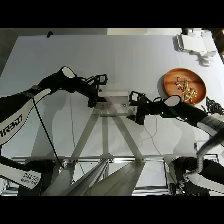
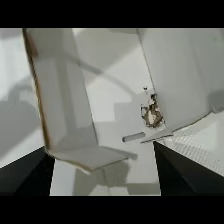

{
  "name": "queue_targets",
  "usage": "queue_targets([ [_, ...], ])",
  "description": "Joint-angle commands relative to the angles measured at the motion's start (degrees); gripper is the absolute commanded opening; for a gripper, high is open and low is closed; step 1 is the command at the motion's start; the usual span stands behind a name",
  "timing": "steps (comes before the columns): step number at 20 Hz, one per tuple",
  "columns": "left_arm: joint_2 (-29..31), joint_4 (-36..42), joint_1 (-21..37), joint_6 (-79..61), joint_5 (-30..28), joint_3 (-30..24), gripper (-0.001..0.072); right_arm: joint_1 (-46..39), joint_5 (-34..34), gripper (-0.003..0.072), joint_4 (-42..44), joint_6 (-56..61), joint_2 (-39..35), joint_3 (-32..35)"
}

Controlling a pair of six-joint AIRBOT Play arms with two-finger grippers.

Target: Fold the box and place the chain.

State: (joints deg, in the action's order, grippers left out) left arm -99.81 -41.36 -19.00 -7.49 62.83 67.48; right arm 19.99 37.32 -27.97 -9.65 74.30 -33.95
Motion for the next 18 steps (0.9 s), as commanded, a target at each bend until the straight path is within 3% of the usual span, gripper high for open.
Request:
queue_targets([
  [1, -0.04, -0.02, -0.02, -0.02, -0.02, -0.02, 0.0006, 0.17, -0.68, 0.0671, 0.87, 8.44, 0.04, -0.20],
  [5, -0.04, -0.02, -0.02, -0.02, -0.02, -0.02, 0.0006, 0.11, -1.03, 0.0670, 0.04, 8.37, 0.07, -1.95],
  [9, -0.04, 0.00, -0.02, -0.02, -0.02, -0.02, 0.0006, -0.17, -0.50, 0.0670, -6.36, 7.67, 1.44, -5.46],
  [18, -0.04, -0.02, -0.02, -0.02, 0.00, -0.02, 0.0006, -2.27, 11.17, 0.0671, -8.81, -1.95, 9.57, -15.72],
])
